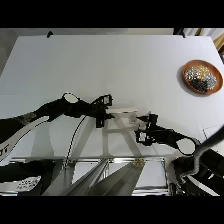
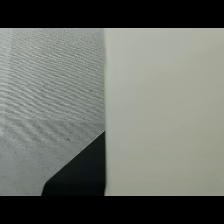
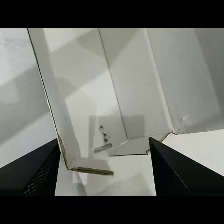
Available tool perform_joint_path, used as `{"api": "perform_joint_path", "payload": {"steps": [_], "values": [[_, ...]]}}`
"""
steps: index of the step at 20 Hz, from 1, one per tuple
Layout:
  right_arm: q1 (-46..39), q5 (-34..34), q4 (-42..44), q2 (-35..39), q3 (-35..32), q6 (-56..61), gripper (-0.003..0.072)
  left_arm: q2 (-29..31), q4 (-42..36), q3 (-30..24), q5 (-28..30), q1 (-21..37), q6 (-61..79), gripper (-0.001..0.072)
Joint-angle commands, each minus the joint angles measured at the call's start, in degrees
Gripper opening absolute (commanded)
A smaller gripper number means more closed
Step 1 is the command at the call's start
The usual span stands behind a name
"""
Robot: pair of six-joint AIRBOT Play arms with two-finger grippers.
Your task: Fold the box and place the chain.
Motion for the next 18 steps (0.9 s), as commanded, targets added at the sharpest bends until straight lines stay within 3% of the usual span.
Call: {"api": "perform_joint_path", "payload": {"steps": [1,5,12,18], "values": [[-3.37,1.66,4.46,-0.04,0.5,-4.42,0.0597,0.04,0.02,0.0,0.0,-0.02,0.02,0.0011],[-7.5,3.91,4.55,-0.92,1.36,-4.61,0.0597,0.04,0.02,0.0,0.0,-0.02,0.02,0.0011],[-8.28,6.97,11.45,-8.76,5.51,-12.57,0.0597,0.04,0.02,0.0,-0.02,-0.02,0.02,0.0011],[-15.13,14.88,11.91,-11.34,7.82,-12.59,0.0597,0.04,0.02,0.0,0.0,-0.02,0.02,0.0011]]}}
